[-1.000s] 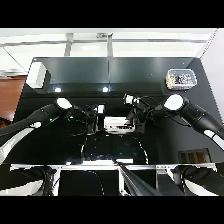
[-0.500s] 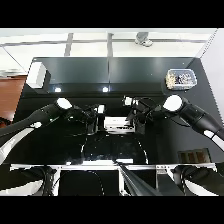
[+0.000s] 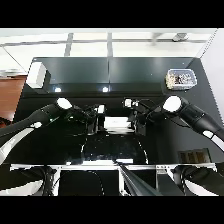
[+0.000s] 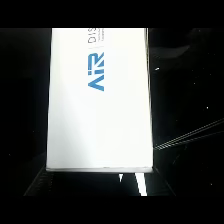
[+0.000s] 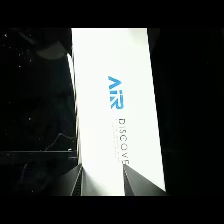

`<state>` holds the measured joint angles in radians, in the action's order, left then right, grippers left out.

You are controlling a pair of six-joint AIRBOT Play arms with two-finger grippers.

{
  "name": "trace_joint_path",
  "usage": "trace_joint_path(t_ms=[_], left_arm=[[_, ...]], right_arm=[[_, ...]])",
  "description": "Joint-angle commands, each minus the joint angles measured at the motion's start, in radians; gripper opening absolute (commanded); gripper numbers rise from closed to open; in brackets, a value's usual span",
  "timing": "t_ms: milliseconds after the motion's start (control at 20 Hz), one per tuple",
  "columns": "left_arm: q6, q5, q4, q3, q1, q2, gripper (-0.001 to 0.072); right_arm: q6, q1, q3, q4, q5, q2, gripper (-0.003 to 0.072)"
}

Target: Fold the box and place the chain.

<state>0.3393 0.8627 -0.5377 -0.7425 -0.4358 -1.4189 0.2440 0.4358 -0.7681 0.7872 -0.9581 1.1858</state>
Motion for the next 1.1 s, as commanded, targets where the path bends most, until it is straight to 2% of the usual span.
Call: trace_joint_path(t_ms=[0,100,250,450,500,550,650,800,1050], left_arm=[[0.001,0.0,0.0,-0.001,0.0,-0.001,0.0391],[0.001,0.0,0.0,-0.001,0.0,-0.001,0.0391],[0.0,-0.006,0.0,-0.001,0.0,-0.001,0.0391],[0.0,-0.006,0.0,-0.001,0.0,-0.001,0.0391],[0.0,-0.006,0.0,-0.001,0.0,-0.001,0.0391],[0.0,-0.006,0.0,-0.001,0.0,-0.001,0.0391],[0.0,-0.006,0.0,-0.001,0.0,-0.001,0.0391],[0.0,-0.006,0.0,-0.001,0.0,-0.001,0.0391],[0.0,-0.006,0.0,-0.001,0.0,-0.001,0.0391]], right_arm=[[0.01,0.001,0.026,0.0,0.002,0.0,0.031],[0.038,0.0,0.031,-0.001,0.006,-0.001,0.031],[0.256,0.0,0.025,-0.039,0.015,-0.025,0.031],[0.571,0.0,0.019,-0.266,0.009,-0.067,0.0296],[0.654,0.0,0.02,-0.303,0.01,-0.064,0.0075],[0.717,0.0,0.02,-0.316,0.018,-0.061,0.002],[0.818,0.0,0.025,-0.311,0.044,-0.045,0.002],[0.826,0.0,0.037,-0.306,0.046,0.009,0.002],[0.856,0.0,0.05,-0.181,0.061,0.08,0.002]])
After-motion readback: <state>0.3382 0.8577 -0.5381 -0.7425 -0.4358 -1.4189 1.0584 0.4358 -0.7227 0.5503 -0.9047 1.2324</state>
